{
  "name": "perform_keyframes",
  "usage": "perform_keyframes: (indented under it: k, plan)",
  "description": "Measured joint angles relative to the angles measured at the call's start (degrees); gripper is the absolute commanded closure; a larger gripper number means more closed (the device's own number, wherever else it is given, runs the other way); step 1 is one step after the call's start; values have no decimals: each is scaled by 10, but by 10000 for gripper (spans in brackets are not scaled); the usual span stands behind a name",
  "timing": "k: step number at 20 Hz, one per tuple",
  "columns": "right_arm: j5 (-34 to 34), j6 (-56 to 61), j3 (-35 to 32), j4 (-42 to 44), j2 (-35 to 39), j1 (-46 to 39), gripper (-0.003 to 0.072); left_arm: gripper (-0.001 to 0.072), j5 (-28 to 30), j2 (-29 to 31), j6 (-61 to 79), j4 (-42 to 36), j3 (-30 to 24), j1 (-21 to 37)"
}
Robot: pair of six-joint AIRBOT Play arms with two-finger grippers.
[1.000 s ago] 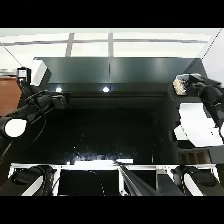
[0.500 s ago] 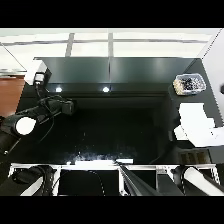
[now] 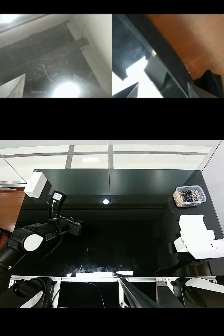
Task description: Fold the box and place the chain.
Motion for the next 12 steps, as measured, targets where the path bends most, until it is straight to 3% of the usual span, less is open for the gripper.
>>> perform_keyframes:
  k: [2, 3, 4, 6, 8, 9, 12]
  plan:
    - [19, -77, 2, 5, -15, 0, -23, -9, 0, 0, 0, 0, 0, -3]
    - [20, -107, 3, 8, -19, 2, 15, -9, 1, 0, 0, 0, 0, -4]
    - [21, -138, 3, 9, -23, 4, 220, -9, 1, 0, 0, -1, 0, -5]
    - [16, -182, 3, 13, -27, 13, 297, -9, 2, 0, 0, -2, 0, -6]
    - [12, -207, 3, 17, -30, 22, 635, -8, 3, 0, 0, -2, 0, -7]
    - [15, -212, 3, 21, -30, 27, 676, -8, 3, 0, 0, -2, 0, -7]
    - [34, -212, 4, 36, -32, 37, 669, -8, 3, 0, 0, -2, 0, -7]
